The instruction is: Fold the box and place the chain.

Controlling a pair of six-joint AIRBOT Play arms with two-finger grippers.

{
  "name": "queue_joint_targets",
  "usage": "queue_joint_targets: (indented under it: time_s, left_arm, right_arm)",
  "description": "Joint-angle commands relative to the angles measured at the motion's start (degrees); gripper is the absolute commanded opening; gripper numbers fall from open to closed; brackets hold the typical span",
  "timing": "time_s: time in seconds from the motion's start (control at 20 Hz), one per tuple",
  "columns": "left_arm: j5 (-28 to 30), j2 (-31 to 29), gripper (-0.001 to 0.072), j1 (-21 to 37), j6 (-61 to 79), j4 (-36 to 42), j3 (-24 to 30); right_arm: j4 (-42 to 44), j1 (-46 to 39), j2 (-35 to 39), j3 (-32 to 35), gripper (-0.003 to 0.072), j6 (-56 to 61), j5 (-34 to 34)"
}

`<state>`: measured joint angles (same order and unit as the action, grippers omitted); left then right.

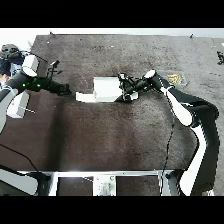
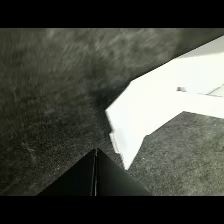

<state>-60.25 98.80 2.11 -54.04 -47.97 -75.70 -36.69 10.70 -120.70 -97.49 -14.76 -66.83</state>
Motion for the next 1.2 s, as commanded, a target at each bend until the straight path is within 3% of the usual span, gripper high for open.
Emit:
queue_joint_targets:
  time_s: [0.0,0.25,0.65,0.7,0.75,0.8,0.85,1.15]
  left_arm:
    - [-0.04,3.82,0.0011,-0.04,0.50,3.45,0.68]
    - [-2.95,7.39,0.0011,-0.04,4.83,11.52,0.85]
    - [-3.91,7.32,0.0014,-4.15,8.28,21.64,0.83]
    - [-4.70,7.32,0.0096,-4.15,10.01,23.39,0.83]
    - [-5.62,7.32,0.0427,-4.13,11.65,25.09,0.83]
    - [-6.51,7.32,0.0472,-4.13,12.41,26.58,0.81]
    - [-6.99,7.32,0.0440,-4.13,12.57,27.82,0.81]
    - [-6.14,7.26,0.0445,-5.03,11.37,29.03,-0.22]
  right_arm:
    - [0.02,0.04,-0.04,0.00,0.0445,0.02,-0.04]
    - [0.02,0.04,-0.04,0.00,0.0445,0.02,-0.04]
    - [0.02,0.04,-0.04,0.00,0.0445,0.02,-0.02]
    - [0.02,0.04,-0.04,0.00,0.0445,0.02,-0.02]
    - [0.02,0.04,-0.04,0.00,0.0445,0.02,-0.02]
    - [0.02,0.04,-0.04,0.00,0.0445,0.02,-0.02]
    - [0.00,0.04,-0.04,0.00,0.0444,0.02,-0.02]
    - [0.00,0.04,-0.04,0.00,0.0445,0.02,-0.02]
